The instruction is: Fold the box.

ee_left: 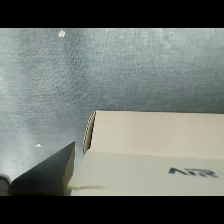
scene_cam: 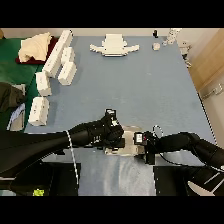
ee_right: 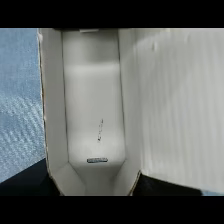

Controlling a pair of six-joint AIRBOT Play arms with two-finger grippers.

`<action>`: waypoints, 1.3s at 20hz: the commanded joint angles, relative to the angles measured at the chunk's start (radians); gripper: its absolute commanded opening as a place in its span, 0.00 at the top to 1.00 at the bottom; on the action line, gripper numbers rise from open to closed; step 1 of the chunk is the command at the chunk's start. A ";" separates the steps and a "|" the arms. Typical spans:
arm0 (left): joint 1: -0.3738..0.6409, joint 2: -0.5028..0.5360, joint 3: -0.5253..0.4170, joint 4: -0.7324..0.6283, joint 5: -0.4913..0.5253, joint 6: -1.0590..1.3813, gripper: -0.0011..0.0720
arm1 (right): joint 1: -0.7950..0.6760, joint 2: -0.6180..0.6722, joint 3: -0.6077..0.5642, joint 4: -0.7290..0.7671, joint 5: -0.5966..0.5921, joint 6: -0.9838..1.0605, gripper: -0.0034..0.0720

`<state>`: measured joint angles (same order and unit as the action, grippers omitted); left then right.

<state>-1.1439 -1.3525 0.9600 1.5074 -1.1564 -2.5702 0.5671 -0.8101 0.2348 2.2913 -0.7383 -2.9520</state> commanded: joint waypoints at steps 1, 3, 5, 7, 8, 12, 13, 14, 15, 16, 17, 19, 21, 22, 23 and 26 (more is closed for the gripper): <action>-0.004 -0.014 0.016 0.039 -0.012 -0.022 0.67 | 0.000 0.001 0.001 0.000 0.000 0.000 0.28; -0.003 -0.014 0.017 0.043 -0.018 -0.022 0.70 | 0.000 0.001 0.001 0.000 0.000 0.000 0.28; -0.004 -0.014 0.017 0.043 -0.026 -0.019 0.97 | 0.000 0.001 0.001 0.000 0.000 0.000 0.28; -0.004 -0.014 0.017 0.042 -0.026 -0.019 0.97 | 0.000 0.001 0.001 0.000 0.000 0.000 0.28; -0.004 -0.014 0.017 0.039 -0.026 -0.022 0.97 | 0.000 0.001 0.001 0.000 0.000 0.000 0.28; -0.010 -0.014 0.017 0.027 -0.024 -0.013 0.94 | 0.000 0.001 0.001 0.000 0.000 0.000 0.28; -0.013 -0.014 0.017 0.023 -0.025 -0.007 0.56 | 0.000 0.001 0.001 0.000 0.000 0.001 0.28; -0.015 -0.014 0.017 0.023 -0.027 -0.012 0.29 | 0.000 0.001 0.001 0.000 0.000 0.000 0.28; -0.016 -0.014 0.017 0.023 -0.031 -0.012 0.29 | 0.000 0.001 0.001 0.000 0.000 0.000 0.28; -0.016 -0.014 0.017 0.023 -0.032 -0.012 0.29 | 0.000 0.001 0.001 0.000 0.000 0.000 0.28; -0.016 -0.014 0.017 0.023 -0.032 -0.014 0.29 | 0.000 0.001 0.001 0.000 0.000 0.000 0.28; -0.016 -0.014 0.017 0.024 -0.028 -0.024 0.29 | 0.000 0.001 0.001 0.000 0.000 0.000 0.28; -0.016 -0.014 0.016 0.035 -0.029 -0.041 0.47 | 0.000 0.001 0.001 0.000 0.000 0.000 0.28; -0.016 -0.014 0.016 0.037 -0.029 -0.040 0.62 | 0.000 0.001 0.001 0.000 0.000 0.000 0.28; -0.016 -0.014 0.016 0.039 -0.029 -0.036 0.84 | 0.000 0.001 0.001 0.000 0.000 0.000 0.28; -0.016 -0.014 0.016 0.039 -0.028 -0.020 0.96 | 0.000 0.001 0.001 0.000 0.000 0.000 0.28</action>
<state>-1.1606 -1.3670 0.9764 1.5394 -1.1805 -2.6003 0.5671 -0.8101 0.2348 2.2913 -0.7387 -2.9517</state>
